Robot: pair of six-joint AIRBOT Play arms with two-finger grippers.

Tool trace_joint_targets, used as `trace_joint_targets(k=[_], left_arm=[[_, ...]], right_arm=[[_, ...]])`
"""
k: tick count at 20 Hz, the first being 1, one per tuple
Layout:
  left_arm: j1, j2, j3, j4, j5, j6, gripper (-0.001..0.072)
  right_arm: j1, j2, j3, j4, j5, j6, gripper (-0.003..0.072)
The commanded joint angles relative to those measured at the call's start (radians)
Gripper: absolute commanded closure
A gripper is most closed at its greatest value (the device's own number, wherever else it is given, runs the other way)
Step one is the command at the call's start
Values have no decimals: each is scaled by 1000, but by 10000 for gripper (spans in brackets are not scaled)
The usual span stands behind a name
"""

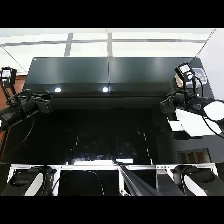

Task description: Fold the box and place the chain.

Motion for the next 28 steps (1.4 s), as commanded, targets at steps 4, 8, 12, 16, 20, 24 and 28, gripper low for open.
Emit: trace_joint_targets(k=[4, 8, 12, 16, 20, 24, 28], left_arm=[[0, 1, 0, 0, 0, 0, 683], [0, 1, 0, 0, 0, 0, 684], [0, 1, 0, 0, 0, 0, 684], [0, 1, 0, -49, 2, -9, 683], [0, -6, 0, -132, 78, -11, 683], [-6, -16, 0, -139, 7, -82, 6], [-6, -20, 0, -135, -26, -82, 6]], right_arm=[[0, -1, 0, 0, 0, 0, 675], [0, -1, 0, 0, 0, 0, 674], [0, -1, 0, 0, 0, 0, 674], [0, -1, 0, 113, -1, 0, 674], [2, -21, 0, 239, -256, 2, 131], [-100, -121, 2, 40, -335, 120, -34], [-631, -238, 109, -246, -179, 550, -34]])
